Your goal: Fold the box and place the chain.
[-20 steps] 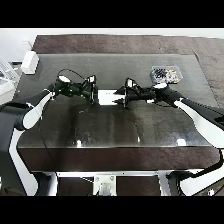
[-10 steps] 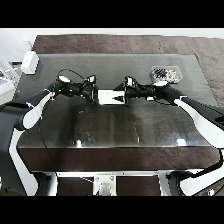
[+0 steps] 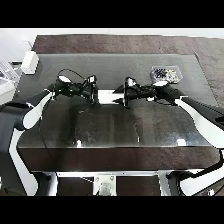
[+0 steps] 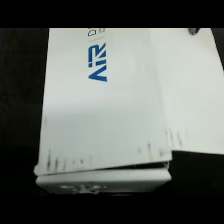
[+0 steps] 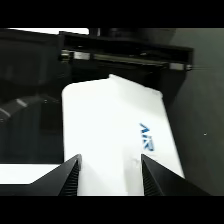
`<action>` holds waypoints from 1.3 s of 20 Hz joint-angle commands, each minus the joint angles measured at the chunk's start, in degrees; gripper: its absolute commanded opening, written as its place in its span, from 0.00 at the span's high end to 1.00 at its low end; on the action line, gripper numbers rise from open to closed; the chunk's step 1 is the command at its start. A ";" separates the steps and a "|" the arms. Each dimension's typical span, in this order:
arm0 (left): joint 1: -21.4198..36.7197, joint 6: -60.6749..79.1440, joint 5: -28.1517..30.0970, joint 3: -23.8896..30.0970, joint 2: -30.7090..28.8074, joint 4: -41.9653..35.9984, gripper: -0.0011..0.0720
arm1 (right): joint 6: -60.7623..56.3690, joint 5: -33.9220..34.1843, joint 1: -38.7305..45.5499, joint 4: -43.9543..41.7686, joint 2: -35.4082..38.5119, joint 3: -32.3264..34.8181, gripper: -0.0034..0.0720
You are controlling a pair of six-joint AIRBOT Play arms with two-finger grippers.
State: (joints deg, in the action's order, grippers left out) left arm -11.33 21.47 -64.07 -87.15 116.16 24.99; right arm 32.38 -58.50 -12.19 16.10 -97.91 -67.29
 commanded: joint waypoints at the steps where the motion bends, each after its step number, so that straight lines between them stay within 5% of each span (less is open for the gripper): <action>1: 0.02 0.00 0.04 -0.04 -0.02 0.00 0.43 | -1.73 -0.83 0.00 1.92 0.13 1.46 0.38; 4: 0.02 0.00 0.07 -0.04 -0.02 0.00 0.43 | -0.96 5.29 -0.63 1.70 0.07 1.49 0.35; 5: 0.02 -0.02 0.04 -0.04 -0.02 0.00 0.43 | -0.63 7.82 -0.94 1.14 -0.07 1.49 0.24; 6: 0.02 0.00 0.04 -0.04 -0.02 0.00 0.43 | -0.63 9.03 -1.01 0.37 -0.26 1.49 0.23; 26: 0.02 0.00 0.09 -0.04 -0.02 0.00 0.43 | -0.20 10.14 -1.31 -0.57 2.19 -2.64 0.23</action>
State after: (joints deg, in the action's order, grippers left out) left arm -11.29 21.43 -63.99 -87.18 116.16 24.97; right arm 32.10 -49.34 -13.43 15.53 -95.94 -69.76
